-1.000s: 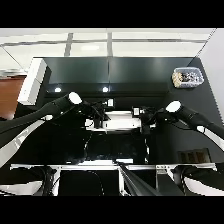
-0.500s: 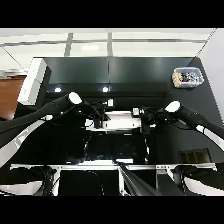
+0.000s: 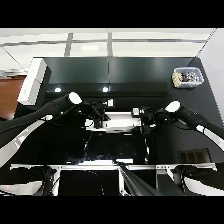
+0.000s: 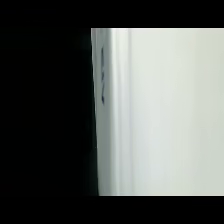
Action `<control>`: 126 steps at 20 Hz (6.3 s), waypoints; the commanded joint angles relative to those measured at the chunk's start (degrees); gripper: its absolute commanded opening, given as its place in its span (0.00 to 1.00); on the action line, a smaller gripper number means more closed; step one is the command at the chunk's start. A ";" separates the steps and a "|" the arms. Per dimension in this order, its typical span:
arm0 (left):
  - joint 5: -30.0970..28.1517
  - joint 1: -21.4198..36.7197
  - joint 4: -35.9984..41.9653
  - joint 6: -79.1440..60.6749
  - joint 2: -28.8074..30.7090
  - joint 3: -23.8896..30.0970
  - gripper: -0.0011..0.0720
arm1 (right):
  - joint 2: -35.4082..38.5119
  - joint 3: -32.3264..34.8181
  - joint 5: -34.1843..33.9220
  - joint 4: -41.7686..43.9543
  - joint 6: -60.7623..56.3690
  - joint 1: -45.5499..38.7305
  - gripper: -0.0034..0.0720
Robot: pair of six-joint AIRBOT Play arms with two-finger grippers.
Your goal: Fold the box and place the chain.
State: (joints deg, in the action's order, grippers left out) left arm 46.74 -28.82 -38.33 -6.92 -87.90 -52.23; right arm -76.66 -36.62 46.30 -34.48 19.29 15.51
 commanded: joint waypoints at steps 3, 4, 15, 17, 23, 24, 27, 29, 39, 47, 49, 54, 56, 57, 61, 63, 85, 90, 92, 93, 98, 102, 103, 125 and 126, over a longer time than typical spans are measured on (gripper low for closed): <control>0.04 0.00 0.00 0.09 0.00 0.02 0.05 | -0.04 -0.02 -0.09 -0.07 0.00 -0.04 0.69; 0.22 0.00 0.00 0.09 0.02 0.00 0.05 | -0.04 -0.02 -0.09 -0.04 0.00 -0.04 0.69; 5.29 4.17 -18.01 22.32 12.74 -0.11 1.00 | -0.04 -0.02 -0.07 -0.04 -0.22 -0.04 0.69; 7.34 5.84 -24.79 30.91 17.16 -0.11 0.99 | -0.04 -0.02 -0.07 -0.04 -0.26 -0.04 0.68; 28.76 8.70 -12.39 44.70 18.08 0.26 0.05 | -0.04 -0.02 0.87 -0.04 -0.28 -0.02 0.31; 30.16 8.28 -5.70 44.61 17.03 1.07 0.05 | -0.04 -0.02 0.98 -0.04 -0.28 -0.02 0.31; 19.12 4.70 10.67 35.85 15.52 3.96 0.05 | -0.04 -0.02 0.96 -0.04 -0.28 -0.02 0.31; 5.55 2.69 17.33 32.35 14.91 4.22 0.05 | -0.04 -0.02 0.96 -0.02 -0.33 -0.02 0.31; -5.27 0.85 10.32 36.11 3.17 4.17 0.05 | -0.04 -0.02 0.90 -0.02 -0.33 -0.02 0.31; -4.07 4.74 3.74 35.91 13.64 3.50 0.04 | -0.04 -0.02 0.81 -0.02 -0.37 -0.02 0.31; -3.23 6.75 2.97 35.93 20.46 5.22 0.04 | -0.04 -0.02 0.81 -0.02 -0.37 -0.02 0.31; -2.14 11.96 6.43 29.49 30.14 19.82 0.05 | -0.04 -0.02 0.83 -0.02 -0.37 -0.02 0.31; 3.08 10.36 5.95 13.49 29.90 21.88 0.21 | -0.04 -0.02 0.83 -0.02 -0.37 -0.02 0.31; 2.73 9.14 5.79 6.45 29.62 22.38 0.72 | -0.04 -0.02 0.83 -0.02 -0.37 -0.02 0.31; -7.67 5.03 2.82 1.11 26.99 21.88 0.99 | -0.04 -0.02 0.83 -0.02 -0.37 -0.02 0.32; -9.05 3.67 -1.86 1.11 24.79 20.48 0.99 | -0.04 -0.02 0.83 -0.02 -0.37 -0.02 0.31; -9.55 -1.29 13.97 2.16 12.48 15.67 0.26 | -0.04 -0.02 0.83 -0.02 -0.37 -0.02 0.31; -10.84 -2.62 14.43 0.90 11.87 15.61 0.26 | -0.04 -0.02 0.81 -0.02 -0.37 -0.02 0.31; -12.11 -3.54 14.34 0.87 11.87 15.61 0.26 | -0.04 -0.02 0.79 -0.02 -0.37 -0.02 0.31; -12.24 -3.80 14.36 0.70 11.87 15.47 0.26 | -0.04 -0.02 0.79 0.00 -0.37 -0.02 0.31; -13.75 -3.74 14.97 0.66 11.58 14.95 0.26 | -0.04 -0.02 0.79 -0.02 -0.37 -0.02 0.31; -13.27 -4.44 14.58 0.66 11.56 14.95 0.16 | -0.04 -0.02 0.79 0.00 -0.37 -0.02 0.31; -13.31 -4.63 14.10 0.66 11.56 14.95 0.16 | -0.04 -0.02 0.79 -0.02 -0.37 -0.02 0.31; 0.81 17.97 -17.25 68.26 26.43 16.31 0.05 | -0.04 -0.02 0.81 -0.02 -0.39 -0.02 0.31; 2.54 21.33 -16.24 72.28 26.38 17.46 0.05 | -0.04 -0.02 0.81 -0.02 -0.39 -0.02 0.31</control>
State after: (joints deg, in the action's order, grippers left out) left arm 42.81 -15.68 -51.09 47.03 -62.65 -36.29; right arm -76.71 -36.62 47.11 -34.52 18.90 15.44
